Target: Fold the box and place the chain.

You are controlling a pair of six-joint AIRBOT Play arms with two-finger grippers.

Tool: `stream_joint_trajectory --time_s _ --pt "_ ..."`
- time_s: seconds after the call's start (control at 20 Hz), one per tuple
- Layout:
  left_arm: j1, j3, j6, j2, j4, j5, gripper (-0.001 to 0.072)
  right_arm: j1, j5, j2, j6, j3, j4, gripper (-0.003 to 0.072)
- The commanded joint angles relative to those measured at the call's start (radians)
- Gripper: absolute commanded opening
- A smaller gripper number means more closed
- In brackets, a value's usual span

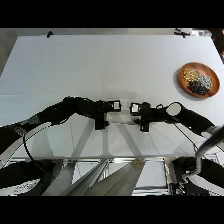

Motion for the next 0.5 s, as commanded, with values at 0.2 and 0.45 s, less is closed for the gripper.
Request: stream_joint_trajectory --time_s 0.2,0.45 --pt "-0.001 0.0 0.002 0.0 0.0 0.002 0.0396 0.001 -0.008 0.0 0.002 0.001 0.058 0.0339" --pt "-0.001 0.0 0.002 0.0 0.0 0.002 0.0396 -0.013 0.09 0.105 0.154 0.001 0.05 0.002"
